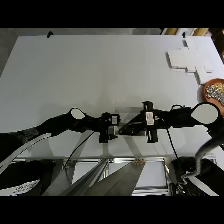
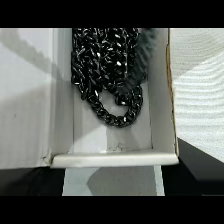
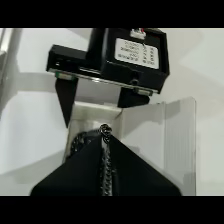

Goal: Fold the box and place the chain.

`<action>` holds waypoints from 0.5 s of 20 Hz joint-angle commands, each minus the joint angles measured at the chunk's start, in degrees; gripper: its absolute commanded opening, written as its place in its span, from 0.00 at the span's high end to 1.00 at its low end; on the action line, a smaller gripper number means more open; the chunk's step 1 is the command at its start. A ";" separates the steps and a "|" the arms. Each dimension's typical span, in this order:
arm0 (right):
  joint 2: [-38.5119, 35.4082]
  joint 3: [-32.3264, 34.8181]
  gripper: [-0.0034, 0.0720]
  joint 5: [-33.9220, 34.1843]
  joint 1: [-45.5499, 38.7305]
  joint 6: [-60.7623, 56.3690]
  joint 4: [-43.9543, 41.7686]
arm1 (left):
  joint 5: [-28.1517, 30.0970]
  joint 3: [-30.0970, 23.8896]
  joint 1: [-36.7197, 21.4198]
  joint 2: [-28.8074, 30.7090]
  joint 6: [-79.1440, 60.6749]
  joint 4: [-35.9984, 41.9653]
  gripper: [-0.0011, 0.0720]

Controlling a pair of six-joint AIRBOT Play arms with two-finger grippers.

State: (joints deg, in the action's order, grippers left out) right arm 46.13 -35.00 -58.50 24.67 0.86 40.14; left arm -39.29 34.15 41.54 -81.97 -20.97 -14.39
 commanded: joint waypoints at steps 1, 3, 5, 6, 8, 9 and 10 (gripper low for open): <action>0.17 -0.07 0.65 2.67 0.98 -2.38 3.26 | 0.02 0.02 0.00 0.02 0.00 0.00 0.75; -0.15 -0.09 0.62 3.13 0.96 -2.40 3.72 | 0.02 0.02 0.00 0.02 0.00 0.00 0.75; -1.31 -0.11 0.66 5.64 0.96 -2.45 8.24 | 0.02 0.02 0.00 0.02 0.00 0.00 0.75; -2.08 -0.11 0.67 6.93 0.96 -2.62 12.81 | 0.02 0.02 0.00 0.02 0.00 0.00 0.75; -3.08 -0.11 0.67 7.50 0.96 -6.14 25.75 | 0.04 0.02 0.00 0.02 0.00 0.00 0.75; -3.17 -0.11 0.66 6.93 0.90 -9.31 32.17 | 0.02 0.02 0.00 0.02 0.00 0.00 0.75; -3.15 -0.09 0.67 5.70 0.26 -11.76 37.24 | 0.02 0.02 0.00 0.02 0.00 0.00 0.75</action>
State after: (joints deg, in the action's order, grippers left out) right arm 43.70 -35.05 -52.77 25.41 -4.82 60.31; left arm -39.27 34.15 41.54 -81.97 -20.95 -14.39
